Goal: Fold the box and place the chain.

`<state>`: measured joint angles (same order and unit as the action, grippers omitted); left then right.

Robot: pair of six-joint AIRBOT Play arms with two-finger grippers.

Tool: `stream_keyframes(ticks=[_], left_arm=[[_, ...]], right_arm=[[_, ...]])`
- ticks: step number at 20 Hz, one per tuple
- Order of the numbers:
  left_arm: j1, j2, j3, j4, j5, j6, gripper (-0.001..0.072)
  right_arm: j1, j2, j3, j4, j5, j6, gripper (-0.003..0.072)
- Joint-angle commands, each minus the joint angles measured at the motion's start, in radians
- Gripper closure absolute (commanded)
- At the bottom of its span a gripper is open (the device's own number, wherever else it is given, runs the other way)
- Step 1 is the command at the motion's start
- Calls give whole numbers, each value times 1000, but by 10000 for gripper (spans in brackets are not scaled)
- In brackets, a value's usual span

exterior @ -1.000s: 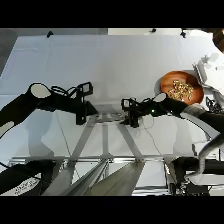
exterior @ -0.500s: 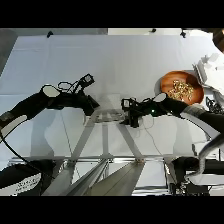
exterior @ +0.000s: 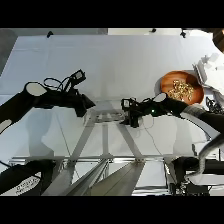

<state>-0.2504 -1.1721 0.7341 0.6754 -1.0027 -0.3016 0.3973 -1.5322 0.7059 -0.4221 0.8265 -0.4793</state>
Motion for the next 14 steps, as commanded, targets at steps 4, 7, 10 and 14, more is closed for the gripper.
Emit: stream_keyframes(ticks=[4,7,10,14], left_arm=[[-41,65,0,391,-122,10,702],[-78,59,0,446,-87,-63,702],[-95,16,-1,483,-82,-133,706],[-114,-56,-1,748,-80,-342,706]], right_arm=[[0,0,1,0,0,0,165],[0,0,1,0,0,0,165],[0,0,1,0,0,1,165],[0,0,1,0,0,0,165]])
